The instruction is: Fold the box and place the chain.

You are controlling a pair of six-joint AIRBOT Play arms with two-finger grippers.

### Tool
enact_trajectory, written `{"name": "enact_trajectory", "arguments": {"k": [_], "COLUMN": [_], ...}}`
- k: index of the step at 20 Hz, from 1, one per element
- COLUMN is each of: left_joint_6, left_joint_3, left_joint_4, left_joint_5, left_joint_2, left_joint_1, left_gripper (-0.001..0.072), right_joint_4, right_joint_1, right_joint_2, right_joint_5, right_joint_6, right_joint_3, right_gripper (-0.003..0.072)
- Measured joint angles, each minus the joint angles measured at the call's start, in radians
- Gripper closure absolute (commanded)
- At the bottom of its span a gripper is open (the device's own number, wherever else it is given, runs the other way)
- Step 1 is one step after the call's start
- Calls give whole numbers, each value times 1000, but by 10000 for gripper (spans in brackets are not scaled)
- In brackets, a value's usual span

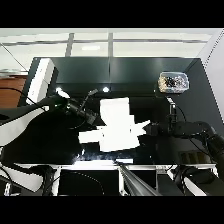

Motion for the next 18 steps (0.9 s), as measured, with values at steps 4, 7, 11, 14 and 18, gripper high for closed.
{"name": "enact_trajectory", "arguments": {"k": [4, 7, 11, 14, 18], "left_joint_6": [0, 0, 82, 156, 286], "left_joint_3": [10, 18, 17, 7, -82], "left_joint_4": [48, 69, 88, 81, 11], "left_joint_5": [-27, -45, -16, 50, 175], "left_joint_2": [1, 31, 138, 231, 347], "left_joint_1": [0, -3, -53, -122, -208], "left_gripper": [684, 686, 687, 687, 683], "right_joint_4": [-14, -122, -332, -477, -576], "right_joint_1": [-3, -31, -81, -96, -102], "right_joint_2": [1, 6, 21, 27, 29], "right_joint_5": [-46, -122, -192, -124, -18], "right_joint_6": [18, 23, 9, -36, -61], "right_joint_3": [24, 109, 263, 323, 350], "right_gripper": [-15, -15, -15, -15, -14]}}
